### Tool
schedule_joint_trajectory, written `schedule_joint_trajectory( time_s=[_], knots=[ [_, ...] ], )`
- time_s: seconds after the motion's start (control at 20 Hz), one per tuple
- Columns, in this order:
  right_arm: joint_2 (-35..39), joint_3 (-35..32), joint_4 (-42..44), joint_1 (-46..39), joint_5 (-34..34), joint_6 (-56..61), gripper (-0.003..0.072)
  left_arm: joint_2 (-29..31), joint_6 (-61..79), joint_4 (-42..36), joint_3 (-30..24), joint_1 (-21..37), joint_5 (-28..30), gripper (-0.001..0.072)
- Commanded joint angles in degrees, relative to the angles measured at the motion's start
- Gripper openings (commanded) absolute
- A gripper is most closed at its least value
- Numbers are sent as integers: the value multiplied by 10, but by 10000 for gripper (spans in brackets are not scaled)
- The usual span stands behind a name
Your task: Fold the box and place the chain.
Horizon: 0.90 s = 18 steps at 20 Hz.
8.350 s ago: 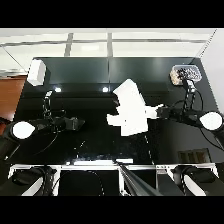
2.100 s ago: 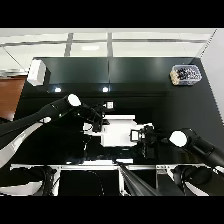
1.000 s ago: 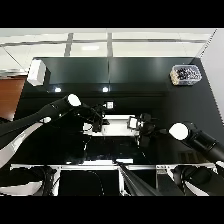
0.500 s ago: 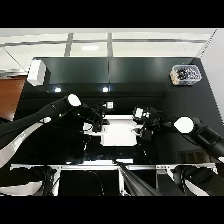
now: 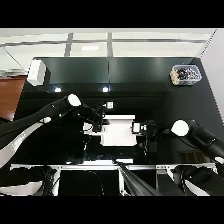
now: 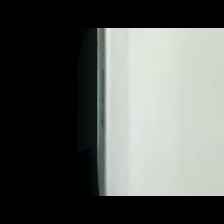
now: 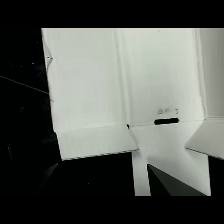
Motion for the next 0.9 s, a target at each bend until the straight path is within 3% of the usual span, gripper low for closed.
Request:
schedule_joint_trajectory(
  time_s=[0.0, 0.3, 0.85],
  knots=[
    [-21, -15, -3, 44, -59, -6, 638, 0, 0, 0, 0, 0, 0, 25],
    [-26, -14, 30, 82, -150, 17, 638, 0, 0, -2, 0, 0, -1, 24],
    [23, -12, 19, 75, -169, 25, 638, 0, 0, -2, 0, 0, -1, 25]
  ],
)
